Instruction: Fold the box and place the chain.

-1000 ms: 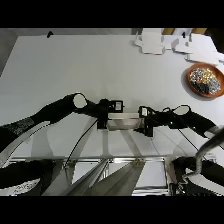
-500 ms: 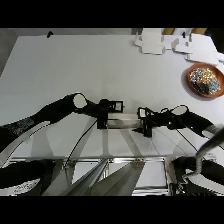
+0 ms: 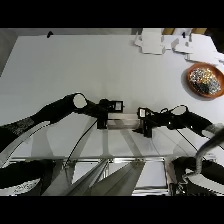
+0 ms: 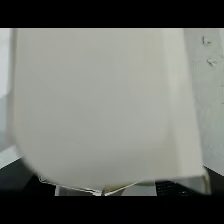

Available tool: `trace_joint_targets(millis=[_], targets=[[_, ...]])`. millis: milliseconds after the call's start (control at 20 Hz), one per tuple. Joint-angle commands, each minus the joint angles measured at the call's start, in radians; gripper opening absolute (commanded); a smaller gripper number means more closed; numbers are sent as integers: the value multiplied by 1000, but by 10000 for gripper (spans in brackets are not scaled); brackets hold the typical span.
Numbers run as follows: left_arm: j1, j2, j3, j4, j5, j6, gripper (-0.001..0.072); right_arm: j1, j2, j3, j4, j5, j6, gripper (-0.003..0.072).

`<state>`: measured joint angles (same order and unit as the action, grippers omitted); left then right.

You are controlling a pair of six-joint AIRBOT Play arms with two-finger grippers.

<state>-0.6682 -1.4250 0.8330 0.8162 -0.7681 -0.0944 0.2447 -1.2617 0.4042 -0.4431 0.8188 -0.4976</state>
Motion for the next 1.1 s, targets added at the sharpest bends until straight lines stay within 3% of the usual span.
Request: trace_joint_targets(millis=[0,250,650,1050], targets=[[0,0,0,0,0,0,14,-6,0,0,5,5,2,588],[0,0,0,0,1,0,14,-6,0,0,35,5,-9,566],[0,0,0,0,1,0,14,-1,-29,-1,32,4,-10,316],[0,0,0,0,0,0,14,-1,-25,-1,28,4,-8,307]])
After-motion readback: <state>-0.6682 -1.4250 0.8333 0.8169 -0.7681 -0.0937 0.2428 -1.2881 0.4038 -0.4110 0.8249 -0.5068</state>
